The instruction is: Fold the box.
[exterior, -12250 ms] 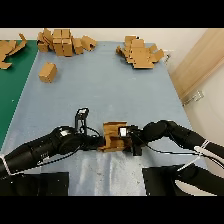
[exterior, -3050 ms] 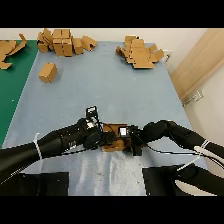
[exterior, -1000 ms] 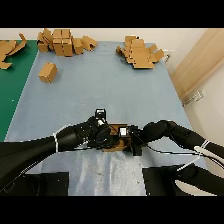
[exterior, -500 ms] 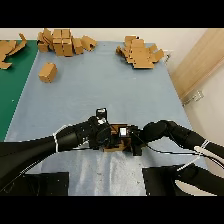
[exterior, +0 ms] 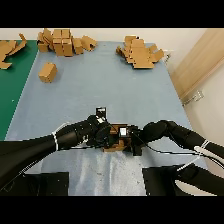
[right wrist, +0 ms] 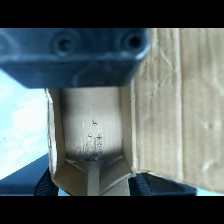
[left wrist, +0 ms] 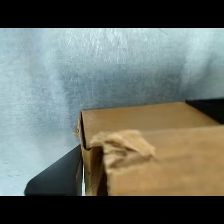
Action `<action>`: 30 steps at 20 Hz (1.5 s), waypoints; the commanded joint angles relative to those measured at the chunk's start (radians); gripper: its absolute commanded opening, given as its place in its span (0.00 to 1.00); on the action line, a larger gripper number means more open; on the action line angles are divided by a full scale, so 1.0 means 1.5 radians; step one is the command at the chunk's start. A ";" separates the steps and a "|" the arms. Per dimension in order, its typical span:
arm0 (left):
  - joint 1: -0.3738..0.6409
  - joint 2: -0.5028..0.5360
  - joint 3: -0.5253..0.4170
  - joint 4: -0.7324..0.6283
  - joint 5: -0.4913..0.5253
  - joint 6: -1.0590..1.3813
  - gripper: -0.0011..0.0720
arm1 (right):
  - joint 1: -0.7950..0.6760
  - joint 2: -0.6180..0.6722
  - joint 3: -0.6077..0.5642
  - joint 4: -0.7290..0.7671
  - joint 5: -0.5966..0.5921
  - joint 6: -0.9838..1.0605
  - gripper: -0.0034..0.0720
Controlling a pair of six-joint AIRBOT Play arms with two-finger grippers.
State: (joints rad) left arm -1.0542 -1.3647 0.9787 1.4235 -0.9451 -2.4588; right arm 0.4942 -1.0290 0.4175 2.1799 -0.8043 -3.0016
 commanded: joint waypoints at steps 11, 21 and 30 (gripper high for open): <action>0.000 -0.001 0.005 -0.014 0.047 0.023 0.31 | 0.000 0.000 0.000 0.000 0.001 0.000 0.72; 0.000 -0.001 0.005 -0.019 0.010 0.020 0.52 | 0.000 0.000 0.000 0.000 0.002 0.000 0.72; 0.001 -0.001 0.005 -0.001 -0.050 0.016 0.52 | 0.000 0.000 0.000 0.000 0.002 0.000 0.72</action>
